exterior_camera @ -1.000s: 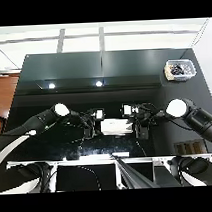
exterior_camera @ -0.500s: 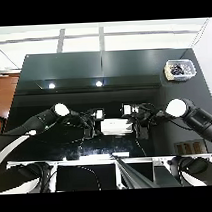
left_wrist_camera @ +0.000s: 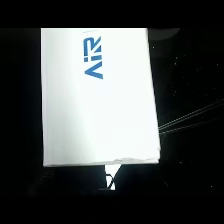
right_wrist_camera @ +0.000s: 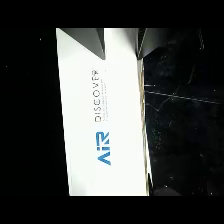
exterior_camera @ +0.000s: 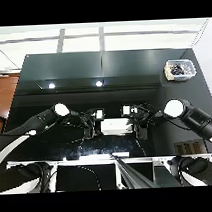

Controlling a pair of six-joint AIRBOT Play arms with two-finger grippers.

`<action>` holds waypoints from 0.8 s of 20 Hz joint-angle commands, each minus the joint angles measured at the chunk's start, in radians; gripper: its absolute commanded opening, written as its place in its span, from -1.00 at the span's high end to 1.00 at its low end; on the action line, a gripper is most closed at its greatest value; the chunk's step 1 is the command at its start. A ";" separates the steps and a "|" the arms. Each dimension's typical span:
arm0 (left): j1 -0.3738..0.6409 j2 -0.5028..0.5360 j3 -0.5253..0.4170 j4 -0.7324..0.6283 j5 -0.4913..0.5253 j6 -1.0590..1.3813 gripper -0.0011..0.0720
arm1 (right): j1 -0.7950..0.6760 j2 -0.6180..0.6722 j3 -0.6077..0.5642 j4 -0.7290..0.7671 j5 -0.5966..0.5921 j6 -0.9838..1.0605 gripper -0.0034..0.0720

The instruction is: Fold the box and place the chain.

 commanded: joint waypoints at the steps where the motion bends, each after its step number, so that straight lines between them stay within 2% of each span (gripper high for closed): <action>1: -0.001 -0.001 0.000 0.000 0.000 0.000 0.06 | 0.000 0.020 0.003 0.000 -0.002 0.078 0.25; 5: -0.001 -0.001 0.000 0.000 0.000 0.000 0.06 | -0.025 0.114 0.007 0.000 0.003 0.270 0.25; 7: -0.001 -0.001 0.000 0.000 0.000 0.000 0.06 | -0.070 0.159 0.007 0.001 0.033 0.533 0.26; 8: -0.001 -0.001 0.000 0.000 0.000 0.000 0.06 | -0.089 0.160 0.006 0.011 0.066 0.676 0.47; 9: -0.001 -0.001 0.000 0.000 0.000 0.000 0.06 | -0.097 0.155 -0.008 0.049 0.088 0.756 0.87; 13: -0.001 -0.001 0.000 0.000 0.000 0.000 0.06 | -0.092 0.117 -0.098 0.448 -0.011 0.809 0.87; 16: -0.001 -0.001 0.000 0.000 0.000 0.000 0.06 | -0.092 0.029 -0.098 0.497 -0.041 0.809 0.87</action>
